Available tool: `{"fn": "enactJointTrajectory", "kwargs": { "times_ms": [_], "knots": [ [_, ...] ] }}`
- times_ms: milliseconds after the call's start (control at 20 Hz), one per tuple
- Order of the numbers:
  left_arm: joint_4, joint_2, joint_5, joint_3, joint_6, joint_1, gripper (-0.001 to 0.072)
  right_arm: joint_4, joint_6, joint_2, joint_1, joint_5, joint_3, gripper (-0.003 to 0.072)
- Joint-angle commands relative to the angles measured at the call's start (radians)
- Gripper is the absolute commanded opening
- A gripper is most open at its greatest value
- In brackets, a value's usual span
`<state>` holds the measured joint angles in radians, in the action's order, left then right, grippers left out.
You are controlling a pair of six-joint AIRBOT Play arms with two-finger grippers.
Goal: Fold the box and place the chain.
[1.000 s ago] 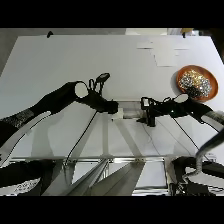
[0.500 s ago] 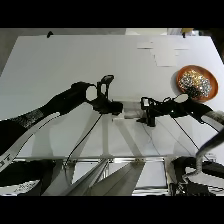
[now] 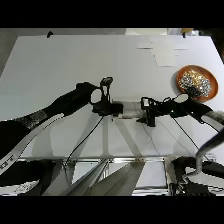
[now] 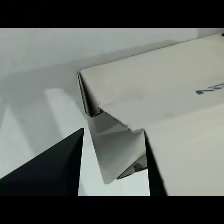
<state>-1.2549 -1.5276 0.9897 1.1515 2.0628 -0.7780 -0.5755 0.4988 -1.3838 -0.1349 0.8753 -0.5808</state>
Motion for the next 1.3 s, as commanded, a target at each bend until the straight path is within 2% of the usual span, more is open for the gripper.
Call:
{"fn": "enactJointTrajectory", "kwargs": {
  "times_ms": [0,200,650,700,800,900,950,1050,1250],
  "knots": [
    [-0.063,-0.035,0.093,0.076,0.076,-0.003,0.0408,0.000,0.000,0.000,0.000,0.000,0.000,0.0397],
    [-0.090,-0.094,0.151,0.137,0.143,-0.029,0.0386,0.000,0.000,0.000,0.000,0.000,0.000,0.0397],
    [-0.127,-0.157,0.097,0.137,0.199,-0.069,0.0320,0.000,0.000,0.000,0.000,0.000,0.000,0.0397],
    [-0.143,-0.157,0.096,0.137,0.217,-0.071,0.0274,0.000,0.000,0.000,0.000,0.000,0.000,0.0397],
    [-0.153,-0.157,0.098,0.137,0.220,-0.071,0.0263,0.000,0.000,0.000,0.000,0.000,0.000,0.0397],
    [-0.153,-0.157,0.098,0.137,0.219,-0.071,0.0188,0.000,0.000,0.000,0.000,0.000,0.000,0.0397],
    [-0.153,-0.157,0.098,0.137,0.219,-0.071,0.0187,0.000,0.000,0.000,0.000,0.000,0.000,0.0397],
    [-0.153,-0.157,0.098,0.137,0.219,-0.071,0.0083,0.000,0.000,0.000,0.000,0.000,0.000,0.0397],
    [-0.161,-0.157,0.103,0.137,0.220,-0.071,0.0002,0.000,0.000,0.000,0.000,0.000,0.000,0.0397]
  ]
}}
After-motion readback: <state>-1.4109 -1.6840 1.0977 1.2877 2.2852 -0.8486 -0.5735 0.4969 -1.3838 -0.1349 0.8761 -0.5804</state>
